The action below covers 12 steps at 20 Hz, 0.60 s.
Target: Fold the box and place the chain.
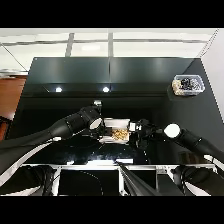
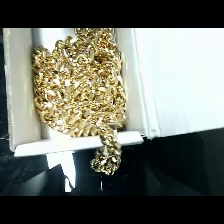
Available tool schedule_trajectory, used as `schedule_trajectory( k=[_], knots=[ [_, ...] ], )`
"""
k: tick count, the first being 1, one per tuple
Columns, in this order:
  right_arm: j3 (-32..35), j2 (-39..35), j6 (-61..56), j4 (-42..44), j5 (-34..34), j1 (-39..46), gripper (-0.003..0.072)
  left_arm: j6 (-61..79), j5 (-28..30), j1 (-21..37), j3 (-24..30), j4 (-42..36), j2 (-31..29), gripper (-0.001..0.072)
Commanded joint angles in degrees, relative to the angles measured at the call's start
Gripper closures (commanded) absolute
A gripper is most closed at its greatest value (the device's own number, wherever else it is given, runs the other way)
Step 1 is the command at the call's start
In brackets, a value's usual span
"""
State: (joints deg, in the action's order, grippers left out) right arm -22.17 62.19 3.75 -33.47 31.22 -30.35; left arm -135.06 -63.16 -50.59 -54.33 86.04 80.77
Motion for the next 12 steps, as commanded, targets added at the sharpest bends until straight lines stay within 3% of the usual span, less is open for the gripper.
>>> schedule_trajectory(
  k=[1, 3, 4, 5, 6, 12],
  knots=[
    [0.02, 1.07, 0.96, 0.61, -1.03, -0.07, 0.0214, 0.02, 0.02, -0.02, -0.04, 0.02, 0.02, 0.0678],
    [0.02, 1.07, 0.83, 1.42, -1.05, -0.07, 0.0216, 0.02, 0.02, -0.02, -0.04, 0.02, 0.02, 0.0678],
    [0.02, 1.07, 0.81, 2.23, -1.05, -0.07, 0.0261, 0.02, 0.02, -0.02, -0.04, 0.00, 0.02, 0.0678],
    [0.02, 1.07, 0.81, 2.12, -0.72, -0.07, 0.0560, 0.02, 0.02, -0.02, -0.04, 0.02, 0.02, 0.0678],
    [0.02, 1.07, 0.79, 2.12, -0.68, -0.04, 0.0607, 0.02, 0.02, -0.02, -0.04, 0.02, 0.02, 0.0678],
    [0.02, -4.42, -12.02, -5.57, -1.64, 0.02, 0.0639, 0.02, 0.00, -0.02, -0.04, 0.00, 0.02, 0.0678]
  ],
)
